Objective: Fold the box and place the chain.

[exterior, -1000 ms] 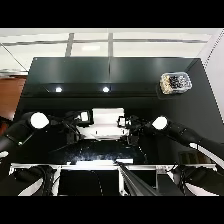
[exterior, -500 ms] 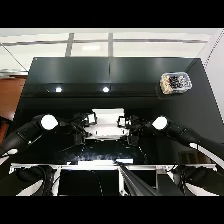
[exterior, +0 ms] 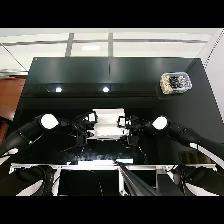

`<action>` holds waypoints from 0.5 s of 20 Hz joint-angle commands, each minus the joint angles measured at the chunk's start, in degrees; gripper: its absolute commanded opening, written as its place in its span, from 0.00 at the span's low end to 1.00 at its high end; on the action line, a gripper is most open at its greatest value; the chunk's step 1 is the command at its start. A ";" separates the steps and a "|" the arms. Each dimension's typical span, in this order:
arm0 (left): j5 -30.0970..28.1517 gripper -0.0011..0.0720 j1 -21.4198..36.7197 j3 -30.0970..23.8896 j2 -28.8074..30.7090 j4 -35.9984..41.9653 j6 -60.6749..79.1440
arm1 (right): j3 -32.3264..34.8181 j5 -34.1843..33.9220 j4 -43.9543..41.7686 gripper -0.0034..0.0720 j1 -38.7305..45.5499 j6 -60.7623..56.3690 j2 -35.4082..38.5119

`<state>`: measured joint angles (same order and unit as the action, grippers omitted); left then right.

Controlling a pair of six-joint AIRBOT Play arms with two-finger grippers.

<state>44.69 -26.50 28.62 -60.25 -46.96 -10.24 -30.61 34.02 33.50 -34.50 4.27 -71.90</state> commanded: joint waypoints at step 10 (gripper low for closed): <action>-0.50 0.31 -0.04 -0.02 -0.11 4.22 2.58 | 0.04 0.00 -0.02 0.63 -0.04 0.00 -0.04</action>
<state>44.01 -26.50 28.62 -60.31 -44.51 -7.90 -30.59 34.02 33.50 -34.50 4.27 -71.90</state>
